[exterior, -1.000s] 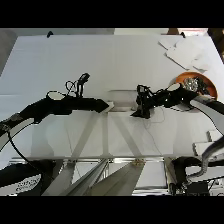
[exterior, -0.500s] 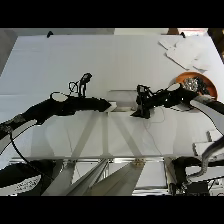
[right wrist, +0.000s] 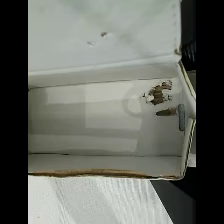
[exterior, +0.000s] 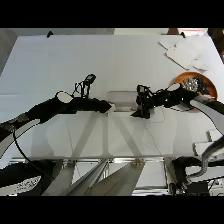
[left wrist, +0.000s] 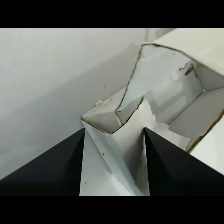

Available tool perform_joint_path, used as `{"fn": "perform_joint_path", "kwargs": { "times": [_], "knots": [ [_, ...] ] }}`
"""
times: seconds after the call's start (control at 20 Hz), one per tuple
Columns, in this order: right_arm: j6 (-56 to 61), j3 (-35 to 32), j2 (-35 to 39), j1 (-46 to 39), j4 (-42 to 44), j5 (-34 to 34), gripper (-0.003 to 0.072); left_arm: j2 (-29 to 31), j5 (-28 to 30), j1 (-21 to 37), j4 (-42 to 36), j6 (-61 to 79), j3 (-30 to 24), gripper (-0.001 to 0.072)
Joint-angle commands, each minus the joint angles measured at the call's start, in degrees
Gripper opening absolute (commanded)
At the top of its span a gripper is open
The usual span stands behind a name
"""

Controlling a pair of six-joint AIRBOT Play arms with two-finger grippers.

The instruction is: Fold the box and place the chain.

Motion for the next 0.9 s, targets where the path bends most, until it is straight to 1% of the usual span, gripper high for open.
{"fn": "perform_joint_path", "kwargs": {
  "times": [0.0, 0.1, 0.15, 0.2, 0.35, 0.45, 0.6, 0.7, 0.85],
  "knots": [
    [0.04, 0.02, -0.02, 0.04, 0.02, 0.02, 0.0519, -0.63, 1.16, -1.14, 4.17, -2.99, 0.83, 0.0392],
    [0.04, 0.02, -0.02, 0.04, 0.02, 0.02, 0.0519, -0.83, 1.14, -1.31, 5.05, -6.14, 2.05, 0.0392],
    [0.04, 0.02, 0.0, 0.04, 0.02, 0.02, 0.0519, -0.85, 1.07, -1.31, 7.04, -8.61, 2.89, 0.0392],
    [0.04, 0.02, -0.02, 0.04, 0.02, 0.04, 0.0519, -0.92, 0.81, -1.33, 10.34, -11.72, 3.78, 0.0391],
    [0.04, 0.02, 0.0, 0.04, 0.02, 0.04, 0.0519, -1.25, -3.13, -1.4, 23.39, -23.98, 6.4, 0.0391],
    [0.04, 0.02, -0.02, 0.04, 0.02, 0.02, 0.0519, -1.77, -5.99, -2.27, 28.46, -28.59, 8.15, 0.0391],
    [0.04, 0.02, -0.02, 0.04, 0.02, 0.04, 0.0519, -3.43, -7.87, -4.83, 34.18, -34.32, 11.1, 0.0389],
    [0.04, 0.02, -0.02, 0.04, 0.02, 0.02, 0.0519, -5.2, -10.6, -5.97, 37.9, -39.08, 13.44, 0.0389],
    [0.04, 0.02, -0.02, 0.04, 0.02, 0.02, 0.0519, -7.5, -14.82, -6.32, 39.26, -43.28, 16.74, 0.0389]
  ]
}}
